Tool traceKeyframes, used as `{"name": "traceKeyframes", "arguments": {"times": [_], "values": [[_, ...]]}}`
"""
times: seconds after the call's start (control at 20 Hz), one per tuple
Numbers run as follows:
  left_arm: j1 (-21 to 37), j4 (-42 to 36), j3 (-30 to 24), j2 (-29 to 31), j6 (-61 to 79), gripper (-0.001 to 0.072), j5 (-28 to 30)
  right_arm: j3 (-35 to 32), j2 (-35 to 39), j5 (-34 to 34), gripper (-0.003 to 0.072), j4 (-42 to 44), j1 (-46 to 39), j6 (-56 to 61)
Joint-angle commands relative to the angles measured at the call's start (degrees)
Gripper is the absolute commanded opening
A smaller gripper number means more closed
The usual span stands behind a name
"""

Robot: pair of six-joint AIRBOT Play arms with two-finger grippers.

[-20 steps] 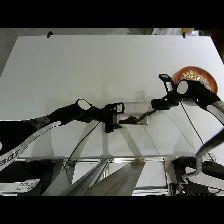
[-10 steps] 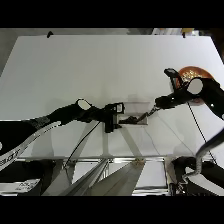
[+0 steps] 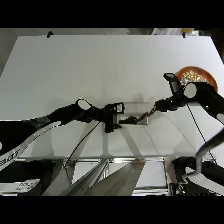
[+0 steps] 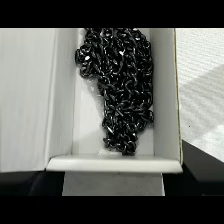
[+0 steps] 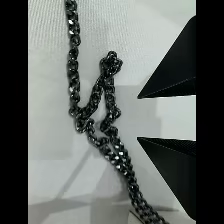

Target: Fold the box and place the chain.

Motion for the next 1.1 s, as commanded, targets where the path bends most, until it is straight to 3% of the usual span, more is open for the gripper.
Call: {"name": "traceKeyframes", "arguments": {"times": [0.0,0.9,0.95,1.05], "values": [[0.0,0.0,0.0,0.0,0.0,0.0277,0.0,-0.2,-3.5,-0.7,0.0278,-1.0,0.0,0.8],[0.0,0.0,0.0,0.0,0.0,0.0277,0.0,-0.3,-6.2,-5.1,0.0218,-2.5,0.0,2.5],[0.0,0.0,0.0,0.0,0.0,0.0277,0.0,-0.3,-6.6,-4.6,0.0179,-2.5,0.0,2.5],[0.0,0.0,0.0,0.0,0.0,0.0277,0.0,-0.3,-6.6,-3.5,0.0019,-2.4,0.0,2.4]]}}
